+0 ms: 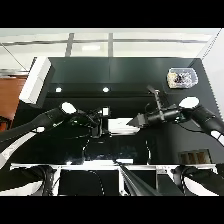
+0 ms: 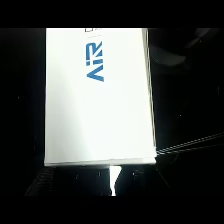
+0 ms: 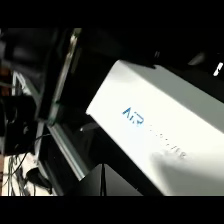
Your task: Fold the box and place the chain.
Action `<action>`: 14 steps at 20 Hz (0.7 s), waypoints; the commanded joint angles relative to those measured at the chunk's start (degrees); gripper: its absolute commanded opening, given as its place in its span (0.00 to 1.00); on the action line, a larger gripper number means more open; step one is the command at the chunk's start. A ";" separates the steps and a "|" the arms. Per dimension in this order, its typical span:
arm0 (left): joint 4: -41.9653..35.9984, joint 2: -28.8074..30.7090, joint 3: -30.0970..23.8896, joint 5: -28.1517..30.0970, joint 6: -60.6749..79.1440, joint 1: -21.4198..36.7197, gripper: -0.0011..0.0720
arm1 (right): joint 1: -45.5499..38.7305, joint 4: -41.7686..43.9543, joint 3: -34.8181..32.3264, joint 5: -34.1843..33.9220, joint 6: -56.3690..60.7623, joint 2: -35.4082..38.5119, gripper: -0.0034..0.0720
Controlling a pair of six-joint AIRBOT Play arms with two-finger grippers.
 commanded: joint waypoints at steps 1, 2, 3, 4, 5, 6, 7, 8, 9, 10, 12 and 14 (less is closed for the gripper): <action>0.02 -0.02 0.04 0.02 0.00 0.07 0.41 | 2.60 -3.58 -0.92 -7.69 6.84 -3.08 0.07; 0.00 -0.02 0.04 0.04 -0.02 0.07 0.41 | 3.04 -6.38 -1.03 -8.92 8.70 -3.65 0.07; 0.00 -0.02 0.04 0.04 0.00 0.07 0.41 | 3.34 -8.63 -1.36 -10.21 10.14 -3.96 0.07; 0.00 -0.02 0.04 0.04 0.00 0.07 0.41 | 3.41 -9.81 -1.66 -11.08 10.29 -3.98 0.07; 0.00 -0.02 0.04 0.02 0.00 0.07 0.41 | 3.37 -9.90 -1.88 -11.19 10.29 -3.98 0.07; 0.00 -0.02 0.04 0.02 0.00 0.07 0.41 | 3.37 -9.92 -1.88 -11.13 10.25 -3.98 0.07; 0.00 -0.02 0.04 0.02 0.00 0.07 0.41 | 3.39 -9.92 -1.88 -11.13 10.25 -3.98 0.07; 0.00 -0.02 0.04 0.02 -0.02 0.07 0.41 | 3.39 -9.92 -1.88 -11.13 10.19 -3.98 0.07; 0.00 -0.02 0.04 0.02 -0.02 0.07 0.41 | 3.39 -9.90 -1.84 -10.88 9.64 -3.93 0.07; -0.07 -0.02 0.04 0.02 -0.02 0.07 0.41 | 3.30 -9.64 -1.46 -9.70 8.07 -3.80 0.07; -0.17 -0.02 0.04 0.02 -0.02 0.07 0.41 | 2.78 -9.51 0.74 -5.25 6.29 -2.60 0.07; -0.17 -0.02 0.04 0.02 -0.02 0.09 0.41 | 1.09 -9.97 4.72 0.96 5.22 0.74 0.07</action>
